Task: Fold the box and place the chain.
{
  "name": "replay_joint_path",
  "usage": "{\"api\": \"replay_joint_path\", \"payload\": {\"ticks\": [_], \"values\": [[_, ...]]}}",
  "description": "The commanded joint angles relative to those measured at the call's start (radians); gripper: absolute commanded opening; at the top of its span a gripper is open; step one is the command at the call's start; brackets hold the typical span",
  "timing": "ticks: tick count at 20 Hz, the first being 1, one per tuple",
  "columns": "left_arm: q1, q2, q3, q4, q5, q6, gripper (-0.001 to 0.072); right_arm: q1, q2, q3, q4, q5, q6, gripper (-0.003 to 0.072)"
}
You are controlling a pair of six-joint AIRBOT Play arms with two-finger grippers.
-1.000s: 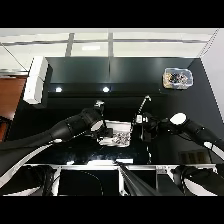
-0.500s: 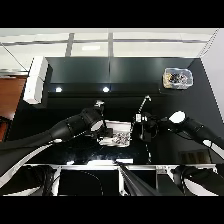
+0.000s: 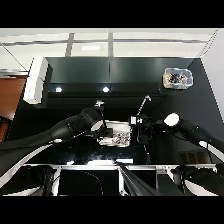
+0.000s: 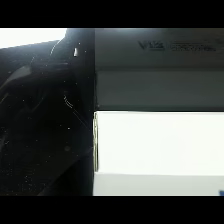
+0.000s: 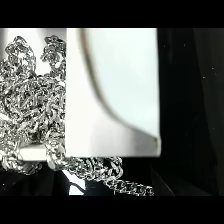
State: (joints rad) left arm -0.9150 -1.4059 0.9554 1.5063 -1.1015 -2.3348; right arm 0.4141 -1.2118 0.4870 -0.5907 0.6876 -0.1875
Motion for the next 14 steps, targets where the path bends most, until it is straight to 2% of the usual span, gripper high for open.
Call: {"api": "replay_joint_path", "payload": {"ticks": [1, 3, 4, 5, 7, 10, 14], "values": [[0.0, -0.001, 0.0, 0.0, 0.0, 0.0, 0.0028, 0.005, -0.002, 0.0, -0.014, -0.008, 0.035, 0.0613], [0.0, -0.001, 0.0, 0.0, 0.0, 0.0, 0.0029, 0.005, -0.001, 0.0, -0.039, 0.006, 0.044, 0.017], [0.0, -0.001, 0.0, 0.0, 0.0, 0.0, 0.0028, 0.005, -0.001, 0.0, -0.066, 0.017, 0.059, 0.0131], [0.0, -0.001, 0.0, 0.0, 0.0, 0.0, 0.0028, 0.005, 0.0, 0.0, -0.088, 0.027, 0.079, 0.0058], [0.0, -0.001, 0.0, 0.0, 0.0, 0.0, 0.0028, 0.005, 0.003, 0.0, -0.102, 0.031, 0.114, 0.0018], [0.0, -0.001, 0.0, 0.0, 0.0, 0.0, 0.0028, 0.003, 0.045, 0.0, -0.127, 0.025, 0.159, 0.0017], [0.0, -0.001, 0.0, 0.0, 0.0, 0.0, 0.0028, -0.003, 0.183, 0.001, -0.224, 0.059, 0.399, 0.0017]]}}
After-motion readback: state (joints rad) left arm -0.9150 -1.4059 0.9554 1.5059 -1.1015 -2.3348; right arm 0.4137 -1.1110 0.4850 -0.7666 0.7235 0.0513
